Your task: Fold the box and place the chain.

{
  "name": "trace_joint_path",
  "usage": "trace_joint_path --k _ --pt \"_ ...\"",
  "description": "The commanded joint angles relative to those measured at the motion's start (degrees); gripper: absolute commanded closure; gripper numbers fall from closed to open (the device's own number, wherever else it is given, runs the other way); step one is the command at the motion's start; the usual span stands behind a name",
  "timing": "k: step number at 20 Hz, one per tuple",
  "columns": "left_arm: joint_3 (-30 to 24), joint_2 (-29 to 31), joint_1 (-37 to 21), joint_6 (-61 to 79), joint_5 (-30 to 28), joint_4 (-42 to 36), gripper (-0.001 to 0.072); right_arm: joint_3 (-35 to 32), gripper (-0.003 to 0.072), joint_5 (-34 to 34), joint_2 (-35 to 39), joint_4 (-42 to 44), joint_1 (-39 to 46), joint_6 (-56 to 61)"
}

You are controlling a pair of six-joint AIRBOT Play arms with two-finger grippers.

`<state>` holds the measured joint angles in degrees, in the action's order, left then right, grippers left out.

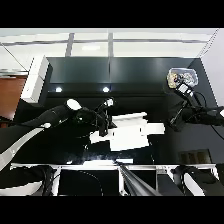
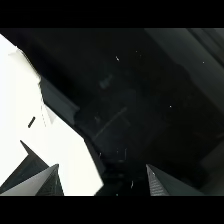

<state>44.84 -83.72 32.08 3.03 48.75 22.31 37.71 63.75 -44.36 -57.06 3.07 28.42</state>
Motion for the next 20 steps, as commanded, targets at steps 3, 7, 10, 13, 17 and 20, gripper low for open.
trace_joint_path --k 3,7,10,13,17,20 --pt "-0.66 0.61 0.79 1.88 -2.62 6.67 0.0690 -0.96 0.0048 -0.37 0.04 -0.46 -0.59 -0.22" --pt "-0.83 0.92 0.42 1.44 -6.05 9.22 0.0687 -4.98 0.0048 -0.50 0.04 -0.02 -0.59 -0.50" --pt "-0.83 0.92 0.33 1.49 -4.96 9.84 0.0684 -7.52 0.0048 -2.38 0.04 1.20 -0.59 -1.18" --pt "-0.83 0.92 0.33 1.49 -4.98 9.84 0.0684 -11.04 0.0048 -5.64 0.04 5.68 -0.59 -4.92" --pt "-0.83 0.92 0.37 1.55 -4.92 11.74 0.0683 -15.04 0.0048 -9.90 0.02 8.79 -3.28 -12.76" --pt "-0.72 0.92 0.33 1.55 -5.31 12.00 0.0683 -16.52 0.0048 -12.15 -0.07 8.37 -6.47 -15.65"
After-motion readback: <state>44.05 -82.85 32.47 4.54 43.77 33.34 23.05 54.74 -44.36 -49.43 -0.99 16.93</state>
